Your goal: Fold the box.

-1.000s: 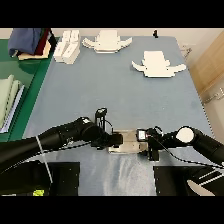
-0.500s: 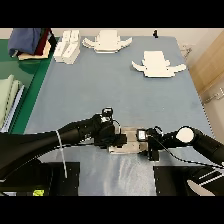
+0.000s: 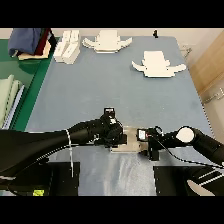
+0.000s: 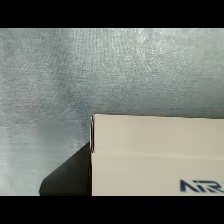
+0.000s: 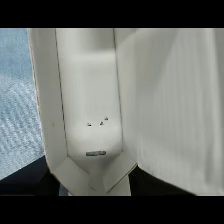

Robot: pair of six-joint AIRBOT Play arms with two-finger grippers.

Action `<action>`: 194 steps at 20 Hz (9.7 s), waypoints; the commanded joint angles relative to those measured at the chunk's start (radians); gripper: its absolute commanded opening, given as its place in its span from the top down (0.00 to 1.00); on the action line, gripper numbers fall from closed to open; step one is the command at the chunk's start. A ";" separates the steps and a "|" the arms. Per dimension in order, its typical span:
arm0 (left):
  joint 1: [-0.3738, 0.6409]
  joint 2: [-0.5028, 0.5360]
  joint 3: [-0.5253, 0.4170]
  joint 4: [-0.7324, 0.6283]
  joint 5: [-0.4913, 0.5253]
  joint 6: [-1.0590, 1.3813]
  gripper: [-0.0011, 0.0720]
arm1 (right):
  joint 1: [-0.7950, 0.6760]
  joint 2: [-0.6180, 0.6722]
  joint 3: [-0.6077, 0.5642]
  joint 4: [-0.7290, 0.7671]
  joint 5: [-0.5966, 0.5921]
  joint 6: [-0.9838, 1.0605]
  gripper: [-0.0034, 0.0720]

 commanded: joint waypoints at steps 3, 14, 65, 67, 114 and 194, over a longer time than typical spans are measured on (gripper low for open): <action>-0.009 -0.006 0.009 0.000 0.002 -0.029 0.96 | 0.000 0.001 0.001 0.002 0.000 0.000 0.29; 0.005 0.081 0.037 -0.002 -0.102 -0.022 0.26 | 0.000 0.001 0.001 0.002 0.000 0.000 0.29; 0.346 0.370 -0.635 -1.057 0.538 2.750 0.03 | 0.000 0.001 0.001 0.002 0.000 0.000 0.29; 0.324 0.360 -0.635 -1.057 0.565 2.752 0.03 | 0.000 0.001 0.001 0.002 0.000 0.000 0.29; 0.309 0.286 -0.576 -1.049 0.528 2.792 0.33 | 0.000 0.001 0.001 -0.129 -0.011 0.000 0.29; 0.309 0.286 -0.576 -1.049 0.527 2.792 0.33 | -0.029 -0.334 0.255 0.274 0.005 1.202 0.96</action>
